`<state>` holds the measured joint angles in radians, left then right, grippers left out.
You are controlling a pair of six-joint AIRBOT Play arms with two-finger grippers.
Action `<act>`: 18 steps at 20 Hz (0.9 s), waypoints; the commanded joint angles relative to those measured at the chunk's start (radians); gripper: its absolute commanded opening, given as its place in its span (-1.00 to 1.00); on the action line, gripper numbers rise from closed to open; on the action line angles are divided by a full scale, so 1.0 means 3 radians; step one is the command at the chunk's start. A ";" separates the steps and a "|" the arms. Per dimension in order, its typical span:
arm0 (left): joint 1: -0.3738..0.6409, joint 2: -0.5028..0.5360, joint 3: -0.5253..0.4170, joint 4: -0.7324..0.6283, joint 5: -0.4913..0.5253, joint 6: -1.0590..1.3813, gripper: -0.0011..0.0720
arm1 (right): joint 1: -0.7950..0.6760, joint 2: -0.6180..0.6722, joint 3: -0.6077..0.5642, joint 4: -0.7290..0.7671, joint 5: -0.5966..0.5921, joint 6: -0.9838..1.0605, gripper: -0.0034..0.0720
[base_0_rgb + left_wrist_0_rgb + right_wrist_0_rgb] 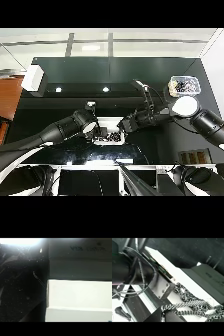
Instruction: Fold the box and place the chain.
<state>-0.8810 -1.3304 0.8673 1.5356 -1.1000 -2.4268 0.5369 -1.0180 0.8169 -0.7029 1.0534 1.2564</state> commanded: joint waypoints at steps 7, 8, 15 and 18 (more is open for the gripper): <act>0.0000 -0.0001 -0.0001 0.0000 0.0067 0.0000 -0.90 | -0.0429 -0.0005 -0.0039 -0.0682 0.0291 -0.0003 0.73; 0.0000 -0.0001 -0.0001 -0.0001 0.0067 0.0000 -0.90 | -0.0604 -0.0005 -0.0041 -0.0951 0.0403 -0.0043 0.73; 0.0000 -0.0001 -0.0001 0.0000 0.0050 0.0000 -0.90 | -0.0590 -0.0009 -0.0650 -0.1142 -0.0181 -0.2309 0.73; 0.0000 -0.0001 -0.0001 0.0001 0.0053 0.0000 -0.90 | -0.0270 -0.0009 -0.0855 -0.1123 -0.0744 -0.3024 0.71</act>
